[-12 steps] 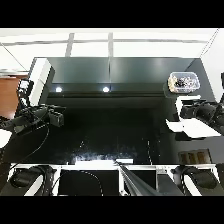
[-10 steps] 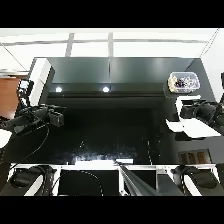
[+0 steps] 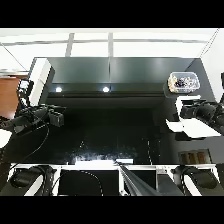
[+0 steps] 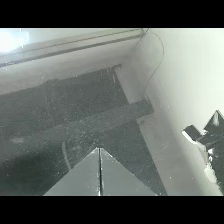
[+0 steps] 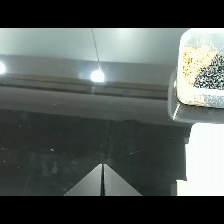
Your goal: Fold the box and place the chain.
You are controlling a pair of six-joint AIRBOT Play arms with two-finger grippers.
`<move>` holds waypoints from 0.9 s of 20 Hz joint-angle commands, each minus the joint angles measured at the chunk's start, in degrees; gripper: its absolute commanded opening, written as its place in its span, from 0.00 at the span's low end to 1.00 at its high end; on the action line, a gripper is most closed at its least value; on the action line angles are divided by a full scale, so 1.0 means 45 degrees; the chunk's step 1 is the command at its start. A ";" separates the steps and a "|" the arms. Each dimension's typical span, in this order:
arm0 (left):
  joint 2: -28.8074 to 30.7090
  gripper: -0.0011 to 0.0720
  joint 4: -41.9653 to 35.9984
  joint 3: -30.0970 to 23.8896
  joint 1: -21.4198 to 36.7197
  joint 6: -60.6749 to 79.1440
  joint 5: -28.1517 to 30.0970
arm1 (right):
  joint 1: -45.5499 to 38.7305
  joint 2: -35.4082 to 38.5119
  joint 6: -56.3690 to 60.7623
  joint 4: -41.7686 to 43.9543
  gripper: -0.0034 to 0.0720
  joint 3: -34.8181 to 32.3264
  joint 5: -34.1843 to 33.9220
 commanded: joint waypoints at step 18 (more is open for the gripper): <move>-0.0680 0.05 -0.0092 -0.0005 -0.0005 0.0000 0.4289 | -0.5294 -0.4639 0.3400 -0.2924 0.06 0.0549 -0.5989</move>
